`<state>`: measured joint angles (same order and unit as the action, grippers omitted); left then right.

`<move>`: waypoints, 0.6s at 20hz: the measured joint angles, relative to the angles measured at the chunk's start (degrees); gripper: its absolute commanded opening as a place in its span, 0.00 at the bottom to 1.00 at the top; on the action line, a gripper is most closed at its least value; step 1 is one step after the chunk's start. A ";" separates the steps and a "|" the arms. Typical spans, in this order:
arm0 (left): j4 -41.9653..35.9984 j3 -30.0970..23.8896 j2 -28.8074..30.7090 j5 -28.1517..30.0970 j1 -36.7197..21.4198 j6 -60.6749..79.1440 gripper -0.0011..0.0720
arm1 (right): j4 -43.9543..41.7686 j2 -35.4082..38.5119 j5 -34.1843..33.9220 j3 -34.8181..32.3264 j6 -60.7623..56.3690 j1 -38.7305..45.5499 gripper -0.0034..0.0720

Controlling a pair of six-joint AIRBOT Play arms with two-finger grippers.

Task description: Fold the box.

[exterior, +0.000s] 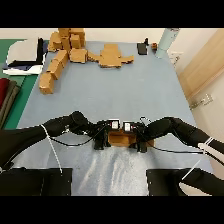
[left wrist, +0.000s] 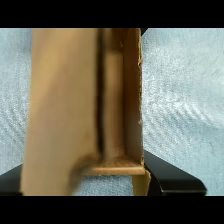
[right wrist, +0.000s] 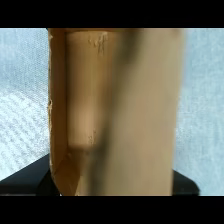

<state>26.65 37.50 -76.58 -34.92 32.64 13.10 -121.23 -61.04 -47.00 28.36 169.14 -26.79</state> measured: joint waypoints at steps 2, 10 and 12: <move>-0.04 0.00 0.00 0.07 0.00 0.00 0.65 | 0.00 0.00 -0.02 0.02 0.00 0.00 0.63; -0.11 0.00 0.00 -0.13 0.00 -0.02 0.65 | 0.00 0.00 -0.02 0.00 0.00 0.00 0.63; -0.11 0.00 0.00 -0.33 0.00 -0.02 0.65 | 0.00 0.00 0.00 0.00 0.00 0.00 0.63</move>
<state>26.55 37.50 -76.58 -35.24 32.64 13.08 -121.23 -61.04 -47.00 28.36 169.14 -26.79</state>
